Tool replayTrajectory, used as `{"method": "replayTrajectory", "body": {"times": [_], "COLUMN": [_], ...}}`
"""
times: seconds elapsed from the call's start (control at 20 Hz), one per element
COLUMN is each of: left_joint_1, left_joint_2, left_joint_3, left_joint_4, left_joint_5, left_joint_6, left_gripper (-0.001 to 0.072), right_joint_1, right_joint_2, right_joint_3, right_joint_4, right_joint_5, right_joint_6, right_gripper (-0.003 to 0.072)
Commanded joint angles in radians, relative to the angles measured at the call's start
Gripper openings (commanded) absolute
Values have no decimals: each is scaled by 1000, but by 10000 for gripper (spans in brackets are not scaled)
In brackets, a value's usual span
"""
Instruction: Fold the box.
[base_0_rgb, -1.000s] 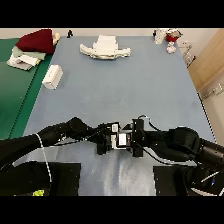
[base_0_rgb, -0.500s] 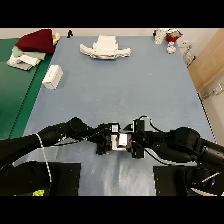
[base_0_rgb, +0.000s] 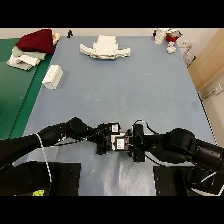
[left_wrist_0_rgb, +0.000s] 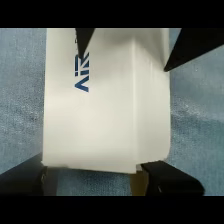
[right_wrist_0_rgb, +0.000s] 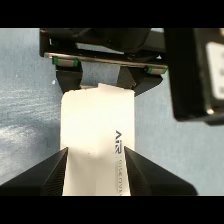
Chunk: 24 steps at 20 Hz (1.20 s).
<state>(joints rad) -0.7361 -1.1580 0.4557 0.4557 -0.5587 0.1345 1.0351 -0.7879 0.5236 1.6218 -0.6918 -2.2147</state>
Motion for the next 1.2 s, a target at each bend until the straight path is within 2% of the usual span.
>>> {"method": "replayTrajectory", "body": {"times": [0.0,0.05,0.1,0.5,0.6,1.15], "left_joint_1": [0,0,0,0,0,0], "left_joint_2": [0,0,0,0,0,0], "left_joint_3": [0,0,0,0,0,0], "left_joint_4": [0,0,0,0,0,0], "left_joint_5": [0,0,0,0,0,0], "left_joint_6": [0,0,0,0,0,0], "left_gripper": [392,392,393,392,392,392], "right_joint_1": [2,2,2,2,2,2], "right_joint_2": [-13,-13,-13,-12,-5,-2], "right_joint_3": [3,3,3,3,3,24], "right_joint_4": [-42,-45,-45,-44,-44,-45], "right_joint_5": [40,39,39,37,37,34], "right_joint_6": [0,0,0,0,0,-1], "right_gripper": [512,504,414,407,319,297]}}
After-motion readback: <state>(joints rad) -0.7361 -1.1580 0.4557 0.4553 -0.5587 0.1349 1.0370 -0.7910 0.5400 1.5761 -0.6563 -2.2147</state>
